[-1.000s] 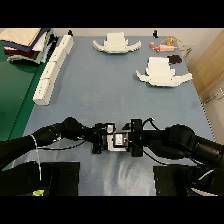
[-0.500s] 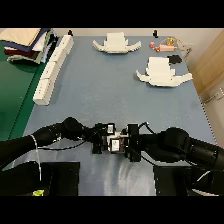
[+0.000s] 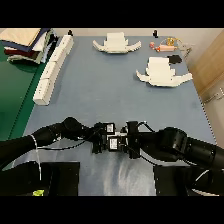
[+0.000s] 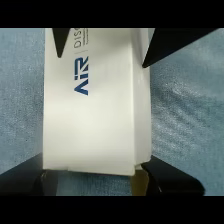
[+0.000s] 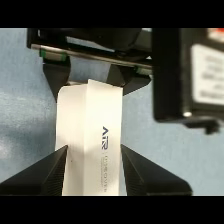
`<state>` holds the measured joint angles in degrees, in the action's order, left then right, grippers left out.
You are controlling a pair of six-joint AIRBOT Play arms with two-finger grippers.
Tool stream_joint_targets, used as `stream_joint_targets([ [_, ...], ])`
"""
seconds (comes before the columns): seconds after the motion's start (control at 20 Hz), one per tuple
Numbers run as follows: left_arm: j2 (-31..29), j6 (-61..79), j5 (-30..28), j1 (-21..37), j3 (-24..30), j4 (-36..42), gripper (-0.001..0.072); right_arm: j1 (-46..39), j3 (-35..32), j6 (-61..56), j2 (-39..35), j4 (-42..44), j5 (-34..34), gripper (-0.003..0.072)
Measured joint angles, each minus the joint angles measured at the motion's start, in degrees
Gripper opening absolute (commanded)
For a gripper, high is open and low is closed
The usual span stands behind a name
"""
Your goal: Fold the box.
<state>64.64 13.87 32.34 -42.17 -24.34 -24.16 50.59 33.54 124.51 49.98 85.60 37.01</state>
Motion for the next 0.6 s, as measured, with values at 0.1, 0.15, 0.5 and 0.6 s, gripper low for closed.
stream_joint_targets([
  [0.1, -0.02, 0.02, 0.11, 0.00, 0.00, 0.00, 0.0522, 0.00, 0.76, -0.22, -0.20, -0.44, -0.04, 0.0498],
  [0.15, -0.02, 0.02, 0.13, 0.00, 0.00, -0.02, 0.0522, 0.00, 1.07, -0.33, -0.24, -0.50, -0.02, 0.0498],
  [0.5, -0.02, 0.02, 0.22, 0.00, 0.00, -0.02, 0.0522, 0.02, 1.86, -3.19, -0.11, -2.99, 0.35, 0.0467],
  [0.6, -0.02, 0.00, 0.15, 0.00, 0.00, 0.02, 0.0522, 0.02, 1.90, -6.10, 0.22, -5.44, 0.33, 0.0447],
])
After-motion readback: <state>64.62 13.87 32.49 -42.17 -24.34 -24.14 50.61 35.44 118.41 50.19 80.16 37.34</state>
